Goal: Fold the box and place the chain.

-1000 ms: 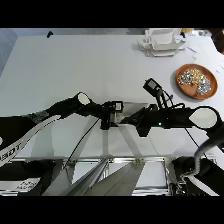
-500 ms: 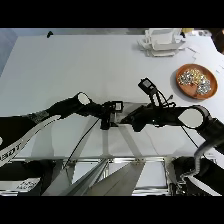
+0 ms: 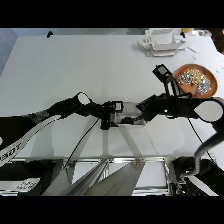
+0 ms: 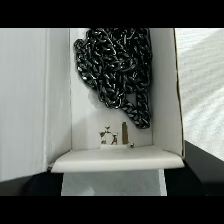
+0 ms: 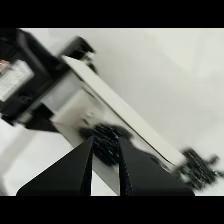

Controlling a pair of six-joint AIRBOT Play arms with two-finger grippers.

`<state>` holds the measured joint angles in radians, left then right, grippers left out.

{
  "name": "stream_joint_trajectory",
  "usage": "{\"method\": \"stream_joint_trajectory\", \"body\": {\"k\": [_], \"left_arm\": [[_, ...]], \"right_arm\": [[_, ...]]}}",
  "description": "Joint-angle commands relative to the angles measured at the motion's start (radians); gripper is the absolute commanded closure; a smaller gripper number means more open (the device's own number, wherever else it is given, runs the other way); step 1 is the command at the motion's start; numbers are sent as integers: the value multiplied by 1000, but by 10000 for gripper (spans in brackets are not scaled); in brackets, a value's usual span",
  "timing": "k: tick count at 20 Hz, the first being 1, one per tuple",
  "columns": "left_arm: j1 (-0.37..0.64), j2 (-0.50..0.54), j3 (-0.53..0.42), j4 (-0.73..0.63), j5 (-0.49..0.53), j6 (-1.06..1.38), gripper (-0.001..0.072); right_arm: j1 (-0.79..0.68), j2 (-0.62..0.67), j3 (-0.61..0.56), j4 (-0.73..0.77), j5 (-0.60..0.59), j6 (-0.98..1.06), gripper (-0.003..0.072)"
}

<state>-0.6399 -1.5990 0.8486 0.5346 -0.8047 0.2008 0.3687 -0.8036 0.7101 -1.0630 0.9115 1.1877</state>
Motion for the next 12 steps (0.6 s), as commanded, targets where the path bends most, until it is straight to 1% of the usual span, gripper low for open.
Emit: {"method": "stream_joint_trajectory", "body": {"k": [1, 2, 3, 6, 7, 8, 12], "left_arm": [[0, 0, 0, 0, 0, 0, 438], [0, 0, 0, 0, 0, 0, 438], [0, 0, 0, 0, 0, 0, 438], [0, 0, 0, 0, 0, 0, 438], [0, 0, 0, 0, 0, 0, 438], [0, 0, 0, 0, 0, 0, 438], [0, 0, 0, 0, 0, 0, 438]], "right_arm": [[-100, 7, 3, -186, 153, 107, 511], [-103, 7, -7, -233, 155, 159, 511], [-103, 7, -26, -248, 143, 187, 511], [-103, 0, -117, -250, 105, 194, 503], [-103, -1, -144, -252, 78, 194, 471], [-103, -4, -166, -252, 52, 194, 421], [-102, -25, -193, -251, 11, 196, 415]]}}
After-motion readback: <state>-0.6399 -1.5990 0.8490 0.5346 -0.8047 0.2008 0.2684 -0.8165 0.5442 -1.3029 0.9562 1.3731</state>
